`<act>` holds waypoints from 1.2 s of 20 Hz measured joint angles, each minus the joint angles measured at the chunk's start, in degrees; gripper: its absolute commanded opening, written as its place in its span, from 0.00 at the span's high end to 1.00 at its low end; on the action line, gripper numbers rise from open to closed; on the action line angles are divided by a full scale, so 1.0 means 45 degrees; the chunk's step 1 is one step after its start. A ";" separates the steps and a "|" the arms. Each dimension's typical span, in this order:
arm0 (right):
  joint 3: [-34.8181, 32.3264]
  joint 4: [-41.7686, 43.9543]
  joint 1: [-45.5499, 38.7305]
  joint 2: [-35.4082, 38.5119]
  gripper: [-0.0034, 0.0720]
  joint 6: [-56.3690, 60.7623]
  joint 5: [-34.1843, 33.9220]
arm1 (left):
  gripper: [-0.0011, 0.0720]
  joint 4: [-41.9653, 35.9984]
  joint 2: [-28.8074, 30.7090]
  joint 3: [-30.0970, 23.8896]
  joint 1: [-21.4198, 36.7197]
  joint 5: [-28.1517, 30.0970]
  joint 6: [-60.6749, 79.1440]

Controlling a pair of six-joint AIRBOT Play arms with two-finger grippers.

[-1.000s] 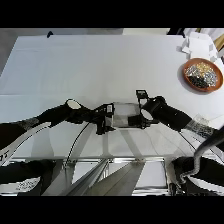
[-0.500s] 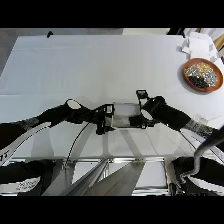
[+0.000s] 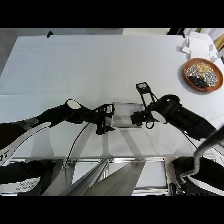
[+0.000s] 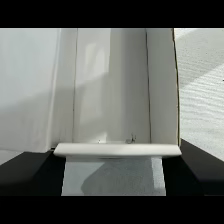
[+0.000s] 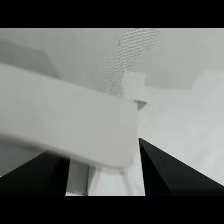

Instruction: Fold the box and place the chain.

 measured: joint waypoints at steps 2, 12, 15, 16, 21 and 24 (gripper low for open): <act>0.0029 -0.0359 -0.0039 0.1103 0.33 -0.0622 0.0083 | 0.80 -0.0005 0.0000 0.0000 0.0000 0.0000 0.0000; 0.2492 -0.1719 -0.6883 0.2278 0.42 -0.3619 -0.1205 | 0.80 -0.0005 0.0000 0.0000 0.0000 0.0000 -0.0005; 0.3492 -0.1219 -1.0166 0.0952 0.42 -0.4658 -0.2225 | 0.80 -0.0005 0.0000 0.0000 0.0000 0.0000 0.0000; 0.3910 -0.0996 -1.1084 0.0321 0.42 -0.4915 -0.2361 | 0.80 -0.0005 0.0000 0.0000 0.0000 0.0000 -0.0005; 0.6353 0.0316 -1.4003 -0.3405 0.43 -0.5858 -0.2157 | 0.80 -0.0005 0.0000 0.0000 0.0000 0.0000 -0.0005; 0.7193 0.0996 -1.4513 -0.5178 0.43 -0.6057 -0.1967 | 0.80 -0.0005 0.0000 0.0000 0.0000 0.0000 0.0000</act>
